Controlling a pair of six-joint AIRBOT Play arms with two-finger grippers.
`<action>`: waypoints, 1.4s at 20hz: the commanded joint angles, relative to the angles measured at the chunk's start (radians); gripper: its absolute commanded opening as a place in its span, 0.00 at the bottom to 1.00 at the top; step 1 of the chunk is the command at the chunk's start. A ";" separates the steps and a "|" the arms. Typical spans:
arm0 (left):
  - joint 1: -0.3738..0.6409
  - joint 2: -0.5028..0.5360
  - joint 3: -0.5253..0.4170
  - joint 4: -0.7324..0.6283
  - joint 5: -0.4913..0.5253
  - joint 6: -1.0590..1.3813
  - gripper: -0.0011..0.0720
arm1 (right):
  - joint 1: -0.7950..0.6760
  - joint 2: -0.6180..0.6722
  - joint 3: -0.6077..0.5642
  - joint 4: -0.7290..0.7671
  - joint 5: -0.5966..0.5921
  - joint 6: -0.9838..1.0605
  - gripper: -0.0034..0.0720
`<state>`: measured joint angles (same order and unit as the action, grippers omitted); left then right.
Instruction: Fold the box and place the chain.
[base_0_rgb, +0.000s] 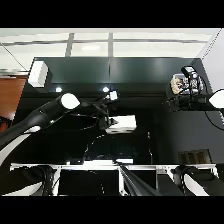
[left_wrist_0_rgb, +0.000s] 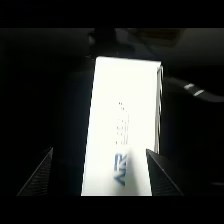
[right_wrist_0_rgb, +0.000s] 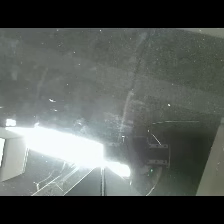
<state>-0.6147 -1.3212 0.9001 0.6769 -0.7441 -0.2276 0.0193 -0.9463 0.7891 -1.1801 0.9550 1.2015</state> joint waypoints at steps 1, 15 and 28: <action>-0.030 -0.121 0.097 -0.019 -0.081 -0.128 0.98 | 0.000 0.001 -0.001 0.001 -0.003 0.000 0.06; -0.040 -0.171 0.114 0.003 -0.126 -0.142 0.98 | 0.000 0.001 -0.001 0.001 -0.021 0.000 0.06; -0.203 -0.206 0.114 0.277 0.040 -0.147 0.98 | 0.000 0.001 -0.001 0.001 -0.021 0.008 0.06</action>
<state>-0.7776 -1.5146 1.0130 0.8616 -0.7685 -0.3737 0.0193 -0.9466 0.7891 -1.1797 0.9337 1.2053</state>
